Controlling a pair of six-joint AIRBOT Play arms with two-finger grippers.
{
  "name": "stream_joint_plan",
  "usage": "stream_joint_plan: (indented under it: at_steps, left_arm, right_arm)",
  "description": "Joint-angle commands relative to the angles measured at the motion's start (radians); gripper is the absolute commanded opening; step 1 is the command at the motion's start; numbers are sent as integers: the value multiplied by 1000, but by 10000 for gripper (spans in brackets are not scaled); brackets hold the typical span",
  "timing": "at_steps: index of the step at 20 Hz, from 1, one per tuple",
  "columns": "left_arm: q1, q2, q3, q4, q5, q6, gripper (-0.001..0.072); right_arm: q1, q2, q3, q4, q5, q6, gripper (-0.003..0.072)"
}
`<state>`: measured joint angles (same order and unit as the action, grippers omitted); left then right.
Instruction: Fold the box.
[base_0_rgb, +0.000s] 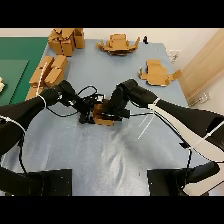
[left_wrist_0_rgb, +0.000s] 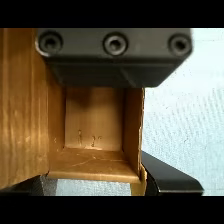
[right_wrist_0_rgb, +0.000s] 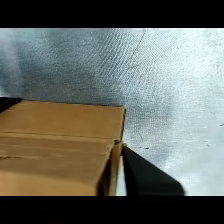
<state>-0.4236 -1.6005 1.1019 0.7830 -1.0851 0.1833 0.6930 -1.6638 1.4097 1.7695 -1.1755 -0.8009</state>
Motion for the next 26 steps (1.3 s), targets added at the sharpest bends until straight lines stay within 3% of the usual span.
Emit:
stream_joint_plan:
  at_steps: [1,5,9,20,26]
  left_arm:
    - [0,0,0,0,1,-1,166]
    - [0,0,0,0,1,-1,166]
    - [0,0,0,0,1,-1,166]
    - [0,0,0,3,2,0,166]
    - [0,0,0,3,2,-1,166]
  right_arm:
    - [1,1,3,-1,26,0,437]
    - [-2,2,6,-8,3,1,449]
    - [-8,2,10,-63,-107,34,449]
    - [-8,8,68,-80,-92,15,449]
    - [-8,7,68,-95,-204,19,448]
